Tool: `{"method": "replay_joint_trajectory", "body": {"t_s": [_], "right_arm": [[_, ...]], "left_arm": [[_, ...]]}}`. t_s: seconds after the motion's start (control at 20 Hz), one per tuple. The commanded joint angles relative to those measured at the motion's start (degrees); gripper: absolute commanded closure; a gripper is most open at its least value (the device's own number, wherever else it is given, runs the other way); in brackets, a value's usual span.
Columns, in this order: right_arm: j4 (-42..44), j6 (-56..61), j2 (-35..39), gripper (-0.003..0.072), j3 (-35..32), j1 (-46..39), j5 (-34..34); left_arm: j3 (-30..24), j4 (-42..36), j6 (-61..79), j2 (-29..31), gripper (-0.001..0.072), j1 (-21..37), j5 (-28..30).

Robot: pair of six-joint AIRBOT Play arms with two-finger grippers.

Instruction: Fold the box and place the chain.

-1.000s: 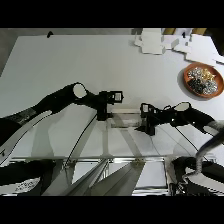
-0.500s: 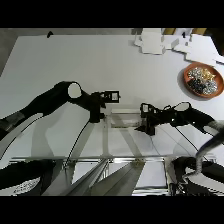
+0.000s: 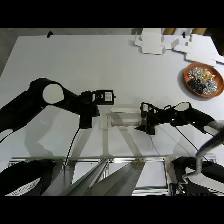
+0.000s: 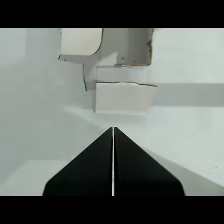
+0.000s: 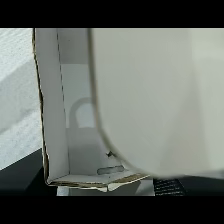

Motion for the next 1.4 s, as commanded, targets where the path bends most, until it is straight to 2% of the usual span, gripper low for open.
{"method": "replay_joint_trajectory", "body": {"t_s": [0.0,0.15,0.35,0.45,0.55,0.75,0.85,0.95,1.2,1.35], "right_arm": [[0.0,-0.1,0.0,0.0277,0.0,0.0,0.1],[-0.1,-0.1,0.0,0.0277,0.0,0.0,0.1],[-0.1,-0.1,0.0,0.0277,0.0,0.0,0.1],[-0.1,-0.1,0.0,0.0277,0.0,0.0,0.1],[-0.1,-0.1,0.0,0.0277,0.0,0.0,0.1],[-0.1,-0.1,0.0,0.0277,0.0,0.0,0.1],[-0.1,-0.1,0.0,0.0277,0.0,0.0,0.1],[-0.1,-0.1,0.0,0.0277,0.0,0.0,0.1],[-0.1,-0.1,0.0,0.0277,0.0,0.0,0.1],[-0.1,-0.1,0.0,0.0277,0.0,0.0,0.1]], "left_arm": [[0.0,0.1,-4.2,2.2,0.0708,-4.3,-0.8],[0.0,-0.1,-4.2,0.9,0.0708,-10.8,3.5],[0.0,-1.3,-4.2,-3.9,0.0705,-16.9,18.4],[0.0,-3.5,-4.2,-7.1,0.0706,-16.9,28.8],[0.0,-9.5,-4.2,-10.3,0.0707,-15.2,37.7],[0.0,-24.4,-4.2,-16.2,0.0707,-9.2,47.8],[0.0,-31.9,-4.2,-18.5,0.0707,-6.1,48.2],[0.0,-34.0,-4.1,-20.5,0.0707,-4.3,46.1],[0.0,-33.5,-3.5,-22.9,0.0706,-4.3,40.0],[0.0,-25.2,-3.6,-19.3,0.0708,-3.8,35.6]]}}
